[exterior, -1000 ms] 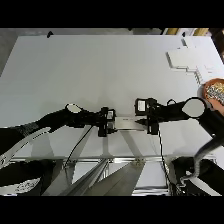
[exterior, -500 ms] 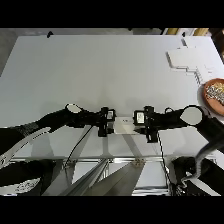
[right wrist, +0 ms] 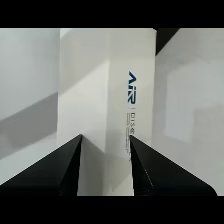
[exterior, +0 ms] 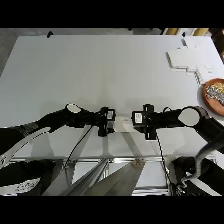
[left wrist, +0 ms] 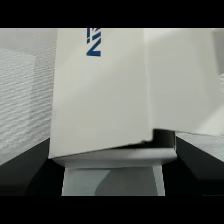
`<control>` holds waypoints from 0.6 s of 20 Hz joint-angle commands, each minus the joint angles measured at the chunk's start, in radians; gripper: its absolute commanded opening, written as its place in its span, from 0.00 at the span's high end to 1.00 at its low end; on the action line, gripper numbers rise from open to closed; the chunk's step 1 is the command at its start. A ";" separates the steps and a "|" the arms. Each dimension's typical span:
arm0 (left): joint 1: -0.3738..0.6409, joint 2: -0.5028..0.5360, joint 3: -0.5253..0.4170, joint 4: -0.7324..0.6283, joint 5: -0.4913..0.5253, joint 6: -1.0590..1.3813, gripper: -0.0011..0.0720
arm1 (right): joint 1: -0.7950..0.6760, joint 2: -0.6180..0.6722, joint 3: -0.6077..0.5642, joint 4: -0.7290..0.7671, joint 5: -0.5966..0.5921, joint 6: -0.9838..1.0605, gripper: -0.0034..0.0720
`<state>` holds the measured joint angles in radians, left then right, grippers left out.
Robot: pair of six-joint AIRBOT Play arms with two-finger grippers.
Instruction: Fold the box and place the chain.
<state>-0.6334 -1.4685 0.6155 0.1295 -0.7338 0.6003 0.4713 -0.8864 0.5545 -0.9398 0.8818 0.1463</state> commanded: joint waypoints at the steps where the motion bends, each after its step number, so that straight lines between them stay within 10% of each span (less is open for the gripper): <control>1: 0.000 0.000 0.001 0.002 -0.003 0.002 0.95 | 0.001 -0.003 0.000 -0.011 -0.037 0.006 0.51; 12: 0.000 0.000 0.001 0.002 -0.003 0.002 0.95 | 0.001 -0.016 0.000 -0.043 -0.097 0.006 0.70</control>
